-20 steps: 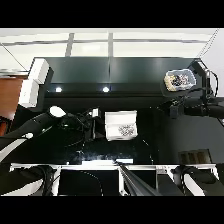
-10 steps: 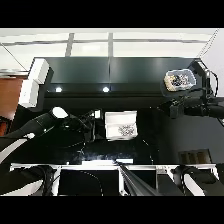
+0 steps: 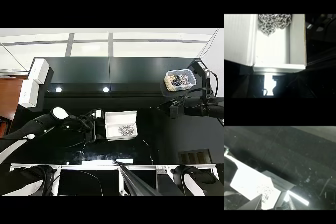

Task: Fold the box and place the chain.

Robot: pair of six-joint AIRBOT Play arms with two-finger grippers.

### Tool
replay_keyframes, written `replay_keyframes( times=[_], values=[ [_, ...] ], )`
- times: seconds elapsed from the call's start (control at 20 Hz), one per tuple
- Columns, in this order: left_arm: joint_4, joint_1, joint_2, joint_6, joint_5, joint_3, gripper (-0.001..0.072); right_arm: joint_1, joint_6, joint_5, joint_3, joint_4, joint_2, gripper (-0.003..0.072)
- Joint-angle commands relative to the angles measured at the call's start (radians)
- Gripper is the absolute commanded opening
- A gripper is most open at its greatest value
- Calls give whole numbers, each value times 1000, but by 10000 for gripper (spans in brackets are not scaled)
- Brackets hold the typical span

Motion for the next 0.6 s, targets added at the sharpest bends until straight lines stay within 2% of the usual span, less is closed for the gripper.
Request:
replay_keyframes(
  times=[0.0, 0.4, 0.55],
  values=[
    [0, -5, 6, -48, 3, 18, 710, 0, 0, 0, 0, 0, 1, 392],
    [46, -74, 6, -113, 51, 31, 710, 0, 0, 1, 0, 0, 1, 392],
    [179, -74, 6, -228, 16, 41, 710, 0, -1, 1, 0, 0, 1, 392]
  ],
)
